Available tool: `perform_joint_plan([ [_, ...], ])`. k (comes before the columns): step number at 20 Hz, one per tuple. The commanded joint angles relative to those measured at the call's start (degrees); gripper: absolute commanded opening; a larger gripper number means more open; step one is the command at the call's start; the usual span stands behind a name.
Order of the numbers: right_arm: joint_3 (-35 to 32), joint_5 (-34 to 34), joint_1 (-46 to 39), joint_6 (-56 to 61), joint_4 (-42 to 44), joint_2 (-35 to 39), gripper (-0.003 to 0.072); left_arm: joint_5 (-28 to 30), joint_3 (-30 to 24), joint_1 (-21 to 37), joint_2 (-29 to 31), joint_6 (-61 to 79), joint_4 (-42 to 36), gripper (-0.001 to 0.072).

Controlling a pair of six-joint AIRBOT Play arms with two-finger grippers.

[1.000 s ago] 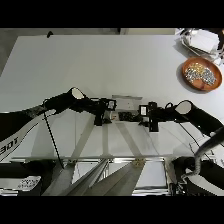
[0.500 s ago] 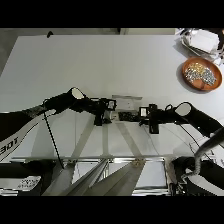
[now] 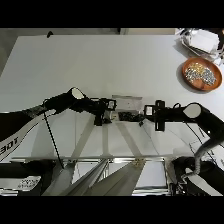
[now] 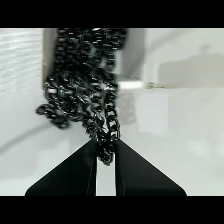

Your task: Fold the box and place the chain.

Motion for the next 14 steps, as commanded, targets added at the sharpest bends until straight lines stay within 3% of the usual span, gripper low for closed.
perform_joint_plan([
  [1, 0.0, 0.83, -1.36, 1.92, -1.09, 8.92, 0.0014, 0.0, 0.04, 0.02, 0.04, 0.0, 0.02, 0.0276],
  [5, 0.0, 5.7, -1.33, 1.92, 4.76, 16.98, 0.0013, 0.02, 0.04, 0.02, 0.04, 0.02, 0.02, 0.0276],
  [8, 0.0, 7.87, -1.33, 1.92, 14.8, 20.94, 0.0013, 0.02, 0.04, 0.02, 0.04, 0.0, 0.02, 0.0276],
  [11, 0.02, 7.63, -1.33, 1.9, 27.71, 21.4, 0.0012, 0.0, 0.04, 0.02, 0.04, 0.0, 0.02, 0.0276],
  [14, 0.02, 7.39, -1.33, 1.81, 34.51, 21.4, 0.0012, 0.02, 0.04, 0.02, 0.04, 0.02, 0.02, 0.0276],
])
